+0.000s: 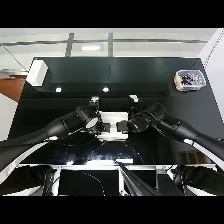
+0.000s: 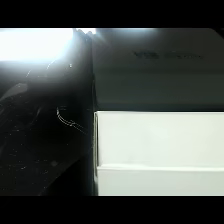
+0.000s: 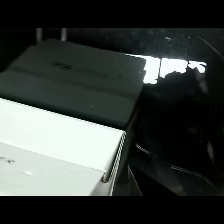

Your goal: Fold the box and place the chain.

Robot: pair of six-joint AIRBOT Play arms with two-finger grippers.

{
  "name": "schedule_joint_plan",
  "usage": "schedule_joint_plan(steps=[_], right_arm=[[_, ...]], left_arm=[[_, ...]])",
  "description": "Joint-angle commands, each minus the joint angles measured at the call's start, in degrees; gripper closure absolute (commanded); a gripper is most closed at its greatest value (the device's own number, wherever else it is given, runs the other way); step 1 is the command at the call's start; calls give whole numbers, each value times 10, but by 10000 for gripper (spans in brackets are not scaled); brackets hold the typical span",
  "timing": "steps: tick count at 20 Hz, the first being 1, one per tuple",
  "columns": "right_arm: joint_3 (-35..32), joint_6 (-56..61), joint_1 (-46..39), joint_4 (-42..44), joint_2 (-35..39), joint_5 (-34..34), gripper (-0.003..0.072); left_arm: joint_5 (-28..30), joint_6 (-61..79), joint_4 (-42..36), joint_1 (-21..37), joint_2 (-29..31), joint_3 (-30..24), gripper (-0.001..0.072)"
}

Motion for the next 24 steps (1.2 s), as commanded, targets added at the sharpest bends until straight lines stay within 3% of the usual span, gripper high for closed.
schedule_joint_plan(steps=[1,4,18,20,21,23,24], right_arm=[[36,52,20,-47,-28,-55,335],[50,78,37,-68,-52,-60,383],[53,109,41,-84,-87,-54,383],[53,109,41,-84,-87,-50,459],[53,109,41,-82,-87,-46,460],[53,110,41,-80,-87,-45,555],[53,116,41,-80,-87,-45,557]], left_arm=[[-1,1,0,0,0,0,679],[-2,1,0,0,0,0,679],[-2,1,0,0,0,0,679],[-2,1,0,0,0,0,679],[-2,1,0,0,0,0,679],[-2,1,-1,0,0,0,679],[-2,1,-2,0,0,0,679]])
